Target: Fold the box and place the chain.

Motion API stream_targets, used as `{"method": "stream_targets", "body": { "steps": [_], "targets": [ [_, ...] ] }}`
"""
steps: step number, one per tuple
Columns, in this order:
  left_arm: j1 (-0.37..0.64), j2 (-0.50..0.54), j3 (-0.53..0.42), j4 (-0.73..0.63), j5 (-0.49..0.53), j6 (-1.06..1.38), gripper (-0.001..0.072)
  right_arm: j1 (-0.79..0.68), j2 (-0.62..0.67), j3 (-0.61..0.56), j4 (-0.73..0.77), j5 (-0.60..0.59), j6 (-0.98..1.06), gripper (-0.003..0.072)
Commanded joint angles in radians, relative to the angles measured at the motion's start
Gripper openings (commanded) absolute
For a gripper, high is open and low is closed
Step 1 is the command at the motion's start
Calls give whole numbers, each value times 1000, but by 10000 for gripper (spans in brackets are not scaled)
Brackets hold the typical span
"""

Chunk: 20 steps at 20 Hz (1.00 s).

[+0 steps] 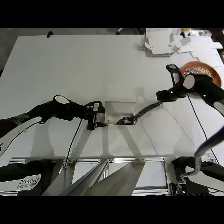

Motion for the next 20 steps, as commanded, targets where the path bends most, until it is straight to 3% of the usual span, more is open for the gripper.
{"method": "stream_targets", "body": {
  "steps": [1, 7, 11, 14, 20],
  "targets": [
    [0, 1, 0, 0, 0, 0, 87, 14, 151, 1, -3, 93, -22, 21],
    [1, 1, 0, 0, 0, 0, 87, 169, 450, 1, 17, 162, -45, 21],
    [1, 1, 0, 0, 0, 0, 87, 304, 567, 1, 131, 140, -50, 21],
    [1, 1, 0, 0, 0, 0, 87, 416, 601, 0, 211, 60, -57, 21],
    [0, 1, 0, 0, 0, 0, 87, 620, 602, 0, 258, -220, -57, 21]
  ]
}}
